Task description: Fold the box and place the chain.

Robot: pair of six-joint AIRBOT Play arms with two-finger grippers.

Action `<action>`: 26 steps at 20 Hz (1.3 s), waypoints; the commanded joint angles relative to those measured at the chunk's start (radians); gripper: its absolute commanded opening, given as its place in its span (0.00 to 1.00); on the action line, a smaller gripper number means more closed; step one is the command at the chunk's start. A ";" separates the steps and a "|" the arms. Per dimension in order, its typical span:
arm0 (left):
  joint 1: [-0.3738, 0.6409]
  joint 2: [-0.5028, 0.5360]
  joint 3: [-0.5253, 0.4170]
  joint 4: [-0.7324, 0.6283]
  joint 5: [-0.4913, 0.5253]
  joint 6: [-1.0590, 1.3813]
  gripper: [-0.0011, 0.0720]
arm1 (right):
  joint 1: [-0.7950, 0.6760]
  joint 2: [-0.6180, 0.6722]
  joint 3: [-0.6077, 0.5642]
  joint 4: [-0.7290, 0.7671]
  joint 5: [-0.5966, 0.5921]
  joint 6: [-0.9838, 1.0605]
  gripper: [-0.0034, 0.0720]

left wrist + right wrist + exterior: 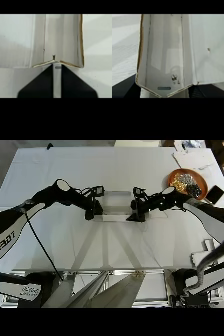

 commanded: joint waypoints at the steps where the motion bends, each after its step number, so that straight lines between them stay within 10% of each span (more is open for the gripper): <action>1: -0.005 -0.014 0.000 -0.041 0.014 0.016 0.06 | 0.000 0.000 0.000 0.000 0.001 0.000 0.74; 3: -0.009 -0.016 0.000 -0.059 0.030 0.016 0.09 | 0.000 0.000 0.000 0.001 0.001 0.000 0.74; 8: -0.019 -0.016 0.000 -0.061 0.064 0.014 0.66 | 0.000 0.000 0.000 0.001 0.001 0.000 0.74; 10: -0.018 -0.016 0.000 -0.061 0.066 0.014 0.70 | 0.000 0.000 0.000 0.001 0.001 0.000 0.74; 12: -0.018 -0.016 0.000 -0.061 0.063 0.014 0.68 | 0.000 0.000 0.000 0.000 0.001 0.000 0.74; 15: -0.018 -0.013 0.000 -0.061 0.047 0.011 0.16 | 0.000 0.000 0.000 0.000 0.001 0.000 0.74; 26: 0.042 0.242 0.000 -0.028 -0.022 -0.169 0.02 | 0.000 0.000 0.000 0.000 0.001 0.000 0.74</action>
